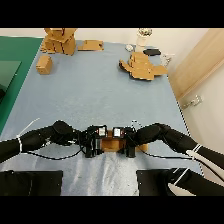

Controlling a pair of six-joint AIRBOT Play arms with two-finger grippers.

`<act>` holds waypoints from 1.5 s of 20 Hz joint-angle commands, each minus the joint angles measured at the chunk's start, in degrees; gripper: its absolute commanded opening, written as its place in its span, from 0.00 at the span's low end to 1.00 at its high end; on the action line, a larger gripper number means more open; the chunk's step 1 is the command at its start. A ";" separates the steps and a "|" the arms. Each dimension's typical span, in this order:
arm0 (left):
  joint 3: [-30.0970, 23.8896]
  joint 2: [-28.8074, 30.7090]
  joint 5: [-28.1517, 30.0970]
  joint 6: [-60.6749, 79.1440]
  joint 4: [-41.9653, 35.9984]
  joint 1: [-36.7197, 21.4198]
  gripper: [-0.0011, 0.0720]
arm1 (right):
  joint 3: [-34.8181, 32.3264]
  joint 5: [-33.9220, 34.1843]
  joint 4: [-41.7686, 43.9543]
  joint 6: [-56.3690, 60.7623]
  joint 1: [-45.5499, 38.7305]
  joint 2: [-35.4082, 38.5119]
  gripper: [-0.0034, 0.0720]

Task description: Fold the box.

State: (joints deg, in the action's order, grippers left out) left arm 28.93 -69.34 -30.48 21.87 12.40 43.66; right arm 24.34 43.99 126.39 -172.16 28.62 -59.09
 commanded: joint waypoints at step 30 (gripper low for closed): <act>1.97 -1.75 1.53 -4.76 6.45 1.03 0.97 | -0.02 -0.02 0.00 0.02 0.02 0.00 0.84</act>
State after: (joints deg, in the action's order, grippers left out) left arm 30.70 -70.96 -29.02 17.52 18.79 44.66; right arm 24.34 43.97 126.39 -172.16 28.62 -59.09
